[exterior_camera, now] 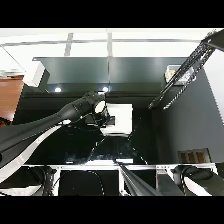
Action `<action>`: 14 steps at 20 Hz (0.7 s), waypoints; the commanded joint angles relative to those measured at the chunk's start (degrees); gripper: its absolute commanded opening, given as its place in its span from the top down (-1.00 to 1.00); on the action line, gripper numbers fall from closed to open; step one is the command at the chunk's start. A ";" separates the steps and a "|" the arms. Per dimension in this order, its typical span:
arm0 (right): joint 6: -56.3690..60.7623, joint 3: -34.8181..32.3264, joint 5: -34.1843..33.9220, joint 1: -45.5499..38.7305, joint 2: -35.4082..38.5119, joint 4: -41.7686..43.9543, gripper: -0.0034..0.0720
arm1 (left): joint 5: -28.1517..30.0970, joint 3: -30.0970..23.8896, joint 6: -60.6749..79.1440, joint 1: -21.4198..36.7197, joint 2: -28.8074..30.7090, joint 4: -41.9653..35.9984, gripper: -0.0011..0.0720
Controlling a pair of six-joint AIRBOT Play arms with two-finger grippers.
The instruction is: Fold the box and place the chain.
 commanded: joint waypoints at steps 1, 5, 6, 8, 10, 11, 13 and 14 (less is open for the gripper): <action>-0.33 0.00 -0.24 0.44 -0.70 6.82 0.87 | -0.09 0.00 0.02 0.02 0.02 0.02 0.89; -0.46 0.00 -4.74 0.44 -1.60 9.86 0.87 | -0.09 0.00 0.02 0.02 0.02 0.02 0.89; -0.55 0.00 -6.19 0.44 -1.62 10.56 0.87 | -0.09 0.00 0.02 0.02 0.02 0.02 0.89; -0.87 0.00 -8.52 0.44 -1.62 11.43 0.87 | -0.09 0.00 0.02 0.04 0.02 0.00 0.89; -1.07 -0.04 -8.92 0.44 -1.79 11.41 0.87 | -0.13 0.00 0.02 0.02 0.02 0.00 0.89; -1.07 -0.70 -8.94 0.61 -1.81 11.41 0.87 | -0.17 0.00 0.02 0.02 0.02 0.02 0.89; -1.07 -4.44 -8.83 1.73 -1.81 11.34 0.87 | -0.33 0.00 0.02 0.02 0.02 0.02 0.89; -1.09 -7.10 -8.94 2.60 -1.81 11.30 0.87 | -0.35 0.00 0.02 0.02 0.02 0.02 0.89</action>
